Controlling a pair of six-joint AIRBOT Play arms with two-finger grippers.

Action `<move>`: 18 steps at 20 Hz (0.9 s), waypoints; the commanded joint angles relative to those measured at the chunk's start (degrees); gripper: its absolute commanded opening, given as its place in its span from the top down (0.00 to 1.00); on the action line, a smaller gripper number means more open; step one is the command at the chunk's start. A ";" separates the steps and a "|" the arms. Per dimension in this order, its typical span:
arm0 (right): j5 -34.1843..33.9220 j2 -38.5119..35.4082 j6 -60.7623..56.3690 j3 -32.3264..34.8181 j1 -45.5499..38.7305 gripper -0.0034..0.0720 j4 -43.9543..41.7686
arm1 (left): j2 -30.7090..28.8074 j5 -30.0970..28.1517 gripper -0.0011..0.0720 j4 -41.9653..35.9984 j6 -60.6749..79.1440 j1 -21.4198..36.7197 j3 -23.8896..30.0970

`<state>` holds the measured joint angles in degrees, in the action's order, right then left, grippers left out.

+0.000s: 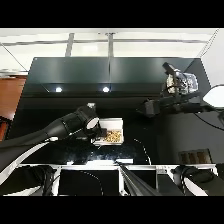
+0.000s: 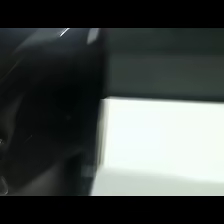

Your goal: Fold the box and place the chain.

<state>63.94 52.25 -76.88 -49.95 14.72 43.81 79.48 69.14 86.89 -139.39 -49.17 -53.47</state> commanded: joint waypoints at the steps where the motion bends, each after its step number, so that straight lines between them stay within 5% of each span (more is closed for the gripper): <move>1: 2.21 -1.99 0.20 -0.09 -3.19 0.45 -0.24 | -0.02 2.14 0.50 1.84 -1.31 0.11 -3.28; 6: 2.89 -1.97 0.17 -0.09 -3.23 0.45 -0.04 | -3.93 5.75 0.49 -0.28 17.44 0.68 -5.57; 9: 2.99 -1.97 0.15 -0.09 -3.23 0.45 0.26 | -12.24 7.67 0.49 1.81 27.28 2.29 -4.11; 12: 2.67 -1.97 0.15 -0.09 -3.23 0.45 0.70 | -23.67 5.95 0.49 -0.61 38.97 9.70 2.84; 15: 1.88 -1.97 0.15 -0.07 -3.23 0.45 1.36 | -35.63 -1.11 0.49 -15.04 56.57 24.20 14.60; 18: 0.28 -1.97 -0.35 -0.09 -3.23 0.45 1.29 | -40.72 -3.87 0.49 -40.92 87.71 40.39 26.97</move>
<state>65.54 50.30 -76.75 -49.98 11.51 44.86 44.93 68.86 68.55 -80.53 -21.67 -36.51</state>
